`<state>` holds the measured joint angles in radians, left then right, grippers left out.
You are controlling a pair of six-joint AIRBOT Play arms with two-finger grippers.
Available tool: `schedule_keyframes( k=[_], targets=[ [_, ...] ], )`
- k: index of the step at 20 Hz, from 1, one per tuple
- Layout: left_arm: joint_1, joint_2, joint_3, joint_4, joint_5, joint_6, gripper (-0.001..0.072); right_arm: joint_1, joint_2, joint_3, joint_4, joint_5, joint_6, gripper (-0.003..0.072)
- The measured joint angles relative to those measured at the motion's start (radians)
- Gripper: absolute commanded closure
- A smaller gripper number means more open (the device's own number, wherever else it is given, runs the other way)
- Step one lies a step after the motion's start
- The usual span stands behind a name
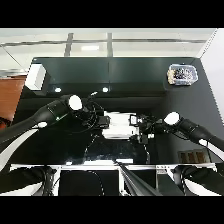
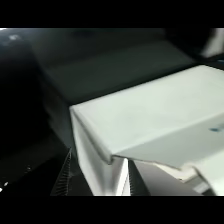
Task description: Fold the box and place the chain.
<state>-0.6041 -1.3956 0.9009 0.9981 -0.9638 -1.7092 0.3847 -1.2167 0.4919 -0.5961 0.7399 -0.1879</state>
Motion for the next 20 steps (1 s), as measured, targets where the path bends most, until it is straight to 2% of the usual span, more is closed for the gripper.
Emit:
schedule_keyframes(
  k=[6,11,17,19,20],
  targets=[
    [-0.091,-0.007,0.04,0.218,0.0,-0.198,0.031,0.0,0.0,0.0,0.0,0.0,0.001,0.0499],
    [-0.187,-0.063,0.153,0.412,-0.091,-0.413,0.031,0.0,0.0,0.0,0.0,0.0,0.001,0.05],
    [-0.251,-0.119,0.21,0.491,-0.148,-0.616,0.0315,0.0,0.0,0.0,0.0,0.0,0.001,0.05],
    [-0.257,-0.133,0.214,0.5,-0.167,-0.642,0.0373,0.0,0.0,0.0,0.0,0.0,0.0,0.0499],
    [-0.259,-0.14,0.216,0.501,-0.174,-0.651,0.0373,0.0,0.0,0.0,0.0,0.0,0.001,0.05]
  ],
)
